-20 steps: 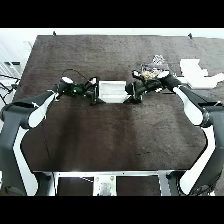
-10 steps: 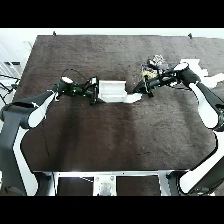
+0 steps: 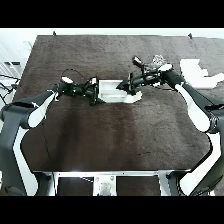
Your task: Fold the box and place the chain.
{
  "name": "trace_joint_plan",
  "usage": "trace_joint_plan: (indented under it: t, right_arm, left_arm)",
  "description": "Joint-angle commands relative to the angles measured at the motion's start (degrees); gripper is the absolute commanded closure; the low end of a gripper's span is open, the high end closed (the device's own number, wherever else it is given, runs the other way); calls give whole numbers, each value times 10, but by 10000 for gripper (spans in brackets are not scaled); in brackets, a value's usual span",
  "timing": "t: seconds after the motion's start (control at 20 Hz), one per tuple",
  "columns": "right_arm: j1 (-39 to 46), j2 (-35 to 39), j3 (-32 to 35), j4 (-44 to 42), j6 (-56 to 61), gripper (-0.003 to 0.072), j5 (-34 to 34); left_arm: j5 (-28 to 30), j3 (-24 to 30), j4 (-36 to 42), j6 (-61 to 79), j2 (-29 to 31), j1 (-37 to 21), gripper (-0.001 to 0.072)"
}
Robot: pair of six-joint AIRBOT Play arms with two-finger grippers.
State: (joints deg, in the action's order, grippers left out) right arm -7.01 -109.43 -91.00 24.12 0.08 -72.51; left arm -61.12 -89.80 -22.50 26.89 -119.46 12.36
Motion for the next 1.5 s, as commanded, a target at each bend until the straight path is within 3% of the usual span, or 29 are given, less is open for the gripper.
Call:
trace_joint_plan:
  t: [0.0,0.35,0.75,1.05,1.3,1.35,1.4,1.45]
  right_arm:
    - [-12,-1,0,-36,15,673,99]
    - [-7,-30,1,-50,80,673,209]
    - [-8,-62,0,-20,87,672,209]
    - [-5,-28,-15,-19,70,674,176]
    - [15,63,-14,126,85,661,125]
    - [23,76,-14,166,85,389,99]
    - [31,82,-14,198,85,39,75]
    - [37,82,-14,217,85,23,53]
  left_arm:
    - [2,0,-2,1,-1,0,431]
    - [7,0,-3,1,-1,0,430]
    - [7,0,-2,1,-1,0,430]
    - [7,0,-2,1,-1,0,430]
    - [7,0,-2,1,-1,0,430]
    - [7,0,-2,1,-1,0,431]
    - [7,0,-2,1,-1,0,430]
    - [7,0,-2,1,-1,0,430]
